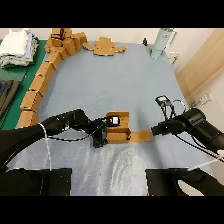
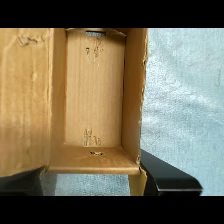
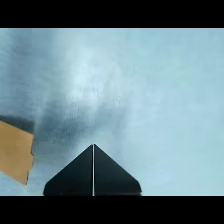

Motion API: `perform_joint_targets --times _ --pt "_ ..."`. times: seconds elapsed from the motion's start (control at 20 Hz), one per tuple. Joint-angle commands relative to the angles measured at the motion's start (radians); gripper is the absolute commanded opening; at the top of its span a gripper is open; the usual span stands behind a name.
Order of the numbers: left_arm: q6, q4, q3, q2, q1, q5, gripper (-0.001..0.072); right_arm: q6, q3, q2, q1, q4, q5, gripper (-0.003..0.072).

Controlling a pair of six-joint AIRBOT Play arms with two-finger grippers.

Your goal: Fold the box.

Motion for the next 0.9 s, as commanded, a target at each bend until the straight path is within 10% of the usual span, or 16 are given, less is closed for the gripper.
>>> perform_joint_targets --times 0.0,0.2,0.85 --pt "0.001 0.000 0.000 0.000 0.000 0.000 0.0524 -0.122 -0.049 -0.059 -0.070 0.296 -0.006 0.0003" --pt "0.001 0.000 0.000 0.000 0.000 0.000 0.0524 -0.282 -0.076 -0.072 -0.068 0.550 0.043 0.0004" --pt "0.001 0.000 0.000 0.000 0.000 0.000 0.0524 -0.374 -0.071 -0.034 -0.068 0.718 0.045 0.0004"
